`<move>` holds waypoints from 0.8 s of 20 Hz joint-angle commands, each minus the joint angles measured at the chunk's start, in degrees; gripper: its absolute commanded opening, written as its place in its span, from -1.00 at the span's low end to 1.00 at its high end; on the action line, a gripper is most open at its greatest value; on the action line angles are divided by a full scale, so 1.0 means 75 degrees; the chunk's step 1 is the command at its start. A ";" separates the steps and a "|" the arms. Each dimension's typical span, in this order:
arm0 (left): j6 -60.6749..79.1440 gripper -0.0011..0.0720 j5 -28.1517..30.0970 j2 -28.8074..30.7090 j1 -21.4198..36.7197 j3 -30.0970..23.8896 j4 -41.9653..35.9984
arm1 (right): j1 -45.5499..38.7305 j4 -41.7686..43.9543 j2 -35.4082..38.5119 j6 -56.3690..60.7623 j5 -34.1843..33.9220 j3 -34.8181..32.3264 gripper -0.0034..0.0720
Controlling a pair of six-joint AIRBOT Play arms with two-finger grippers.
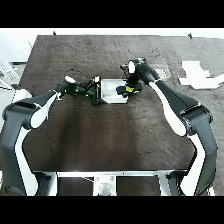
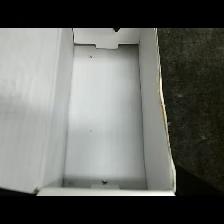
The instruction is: Fold the box and place the chain.
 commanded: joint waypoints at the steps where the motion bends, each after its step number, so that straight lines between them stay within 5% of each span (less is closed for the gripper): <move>1: 0.0000 0.01 0.0003 0.0006 0.0006 0.0006 0.0003 | 0.0070 -0.0093 -0.0017 0.0207 -0.0032 0.0020 -0.35; 7: 0.0000 0.01 0.0003 0.0006 0.0006 0.0006 0.0003 | 0.0076 -0.0102 -0.0020 0.0761 -0.0303 0.0020 -0.42; 11: 0.0000 0.01 0.0003 0.0006 0.0006 0.0006 0.0003 | 0.0070 -0.0239 -0.0020 0.1070 -0.0353 0.0020 -0.88; 15: 0.0000 0.01 0.0003 0.0006 0.0006 0.0006 0.0003 | 0.0070 -0.0277 -0.0017 0.1064 -0.0382 0.0020 -0.83; 16: 0.0000 0.01 0.0003 0.0006 0.0006 0.0006 0.0003 | 0.0070 -0.0274 -0.0017 0.1064 -0.0376 0.0020 -0.45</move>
